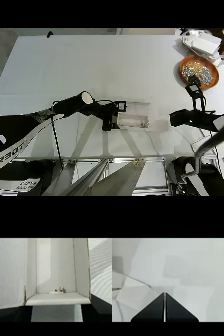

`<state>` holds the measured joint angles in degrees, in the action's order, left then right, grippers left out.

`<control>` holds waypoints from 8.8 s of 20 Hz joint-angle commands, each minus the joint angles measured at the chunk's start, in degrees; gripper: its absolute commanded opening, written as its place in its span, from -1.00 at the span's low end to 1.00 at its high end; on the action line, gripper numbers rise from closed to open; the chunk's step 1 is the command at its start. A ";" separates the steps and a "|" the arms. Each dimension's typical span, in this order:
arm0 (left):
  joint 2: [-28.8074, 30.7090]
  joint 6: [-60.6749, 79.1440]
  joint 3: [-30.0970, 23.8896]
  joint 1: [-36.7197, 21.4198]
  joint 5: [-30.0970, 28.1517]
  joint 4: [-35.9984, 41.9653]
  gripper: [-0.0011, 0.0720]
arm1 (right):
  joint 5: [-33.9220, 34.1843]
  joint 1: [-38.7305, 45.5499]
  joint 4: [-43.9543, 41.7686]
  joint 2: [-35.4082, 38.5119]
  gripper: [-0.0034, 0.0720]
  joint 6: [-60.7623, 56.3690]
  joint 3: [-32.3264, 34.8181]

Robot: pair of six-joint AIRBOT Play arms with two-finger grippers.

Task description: Fold the box and place the chain.

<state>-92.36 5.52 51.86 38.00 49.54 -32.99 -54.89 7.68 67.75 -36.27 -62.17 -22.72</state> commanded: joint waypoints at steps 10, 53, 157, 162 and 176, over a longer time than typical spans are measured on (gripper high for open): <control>0.04 0.02 0.07 -0.04 0.00 -0.04 -0.60 | -7.26 1.90 -0.26 -13.20 -0.88 -9.31 0.00; 0.04 0.02 0.07 -0.04 0.00 -0.04 -0.60 | -3.30 -9.18 -28.63 -16.24 0.14 0.50 1.64; 0.04 0.02 0.07 -0.04 0.22 -0.04 -0.60 | 1.51 15.65 20.85 -56.63 -0.13 -17.27 -54.77; 0.04 0.02 0.07 -0.04 0.20 -0.04 -0.60 | 3.85 15.65 18.62 -60.17 -0.13 -16.76 -56.96; 0.04 0.02 0.07 -0.04 0.20 -0.04 -0.60 | 2.91 15.65 18.82 -63.63 -0.26 -12.48 -56.96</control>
<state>-92.33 5.52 51.88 37.98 49.76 -33.01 -52.21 23.29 86.39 -99.15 -75.02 -79.64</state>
